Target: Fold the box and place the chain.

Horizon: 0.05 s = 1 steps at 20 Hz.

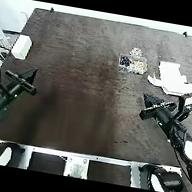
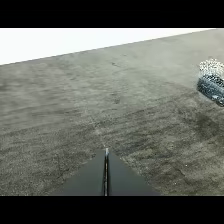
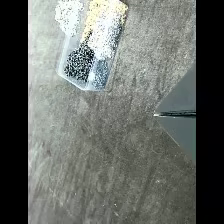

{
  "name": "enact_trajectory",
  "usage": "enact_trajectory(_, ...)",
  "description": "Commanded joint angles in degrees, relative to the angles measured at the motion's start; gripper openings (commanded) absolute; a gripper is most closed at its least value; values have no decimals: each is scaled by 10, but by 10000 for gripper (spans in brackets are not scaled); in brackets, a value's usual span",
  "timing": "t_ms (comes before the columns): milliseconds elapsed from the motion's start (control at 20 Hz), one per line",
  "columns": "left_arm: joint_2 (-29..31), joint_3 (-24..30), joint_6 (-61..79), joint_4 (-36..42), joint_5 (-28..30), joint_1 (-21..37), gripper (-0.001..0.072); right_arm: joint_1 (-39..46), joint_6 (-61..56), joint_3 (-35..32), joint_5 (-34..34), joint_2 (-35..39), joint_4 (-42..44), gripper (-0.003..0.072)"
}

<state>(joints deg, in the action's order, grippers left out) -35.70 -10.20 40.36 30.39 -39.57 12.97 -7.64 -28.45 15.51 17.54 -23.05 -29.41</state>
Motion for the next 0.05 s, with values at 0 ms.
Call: enact_trajectory(0,0,0,0,0,0,0,21,0,0,-1,0,1,0,13)
